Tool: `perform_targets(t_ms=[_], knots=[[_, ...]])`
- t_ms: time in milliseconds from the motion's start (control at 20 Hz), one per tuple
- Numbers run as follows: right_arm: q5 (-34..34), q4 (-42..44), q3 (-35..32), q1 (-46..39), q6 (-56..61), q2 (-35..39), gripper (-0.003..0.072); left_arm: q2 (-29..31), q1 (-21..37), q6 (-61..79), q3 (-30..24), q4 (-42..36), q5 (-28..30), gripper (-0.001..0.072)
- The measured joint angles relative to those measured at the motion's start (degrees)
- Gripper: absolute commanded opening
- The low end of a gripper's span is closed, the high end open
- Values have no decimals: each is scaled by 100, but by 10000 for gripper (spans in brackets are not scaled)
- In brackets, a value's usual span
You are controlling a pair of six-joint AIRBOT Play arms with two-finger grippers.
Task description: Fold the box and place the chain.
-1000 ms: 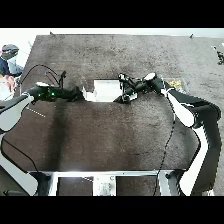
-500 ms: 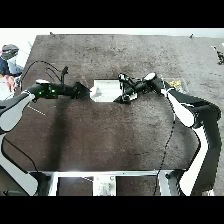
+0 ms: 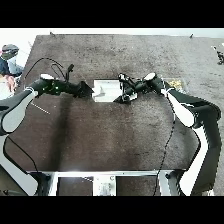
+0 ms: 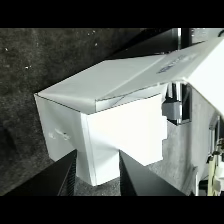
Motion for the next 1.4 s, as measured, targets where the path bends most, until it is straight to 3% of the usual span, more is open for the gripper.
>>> perform_targets(t_ms=[300,350,1400], knots=[[-2,0,0,0,0,0,463,0,-232,-647,341,581,116,326],[0,-2,0,0,0,0,464,0,-264,-750,393,684,125,373],[-4,0,0,0,0,0,463,-7,-1259,-3827,1156,3375,855,372]])
